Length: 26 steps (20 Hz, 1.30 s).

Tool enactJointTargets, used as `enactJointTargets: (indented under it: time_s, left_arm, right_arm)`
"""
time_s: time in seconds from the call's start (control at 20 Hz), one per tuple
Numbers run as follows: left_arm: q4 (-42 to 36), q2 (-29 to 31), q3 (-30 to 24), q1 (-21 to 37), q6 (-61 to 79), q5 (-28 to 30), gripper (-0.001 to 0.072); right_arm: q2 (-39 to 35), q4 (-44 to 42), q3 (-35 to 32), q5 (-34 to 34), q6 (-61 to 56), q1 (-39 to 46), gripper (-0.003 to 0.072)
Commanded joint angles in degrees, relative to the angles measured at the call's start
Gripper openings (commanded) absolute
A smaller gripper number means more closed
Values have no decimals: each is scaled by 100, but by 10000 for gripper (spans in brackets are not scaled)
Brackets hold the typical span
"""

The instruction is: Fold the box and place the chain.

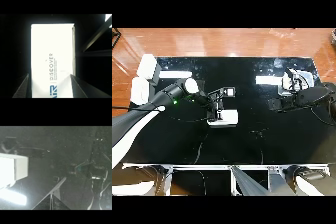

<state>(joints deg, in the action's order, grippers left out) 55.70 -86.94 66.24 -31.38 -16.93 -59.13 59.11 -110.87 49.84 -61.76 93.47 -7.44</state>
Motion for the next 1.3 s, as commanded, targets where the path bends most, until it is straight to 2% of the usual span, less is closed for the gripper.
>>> enactJointTargets:
  time_s: [0.0,1.05,1.25]
  left_arm:
    - [-26,13,4,4,-31,-7,639]
    - [-20,28,2,-4,-153,-133,640]
    - [216,22,2,-28,-199,-133,640]
  right_arm:
    - [-4,-2,0,2,-2,-7,19]
    - [-4,9,0,9,0,-7,19]
    - [-4,9,0,9,0,-7,19]
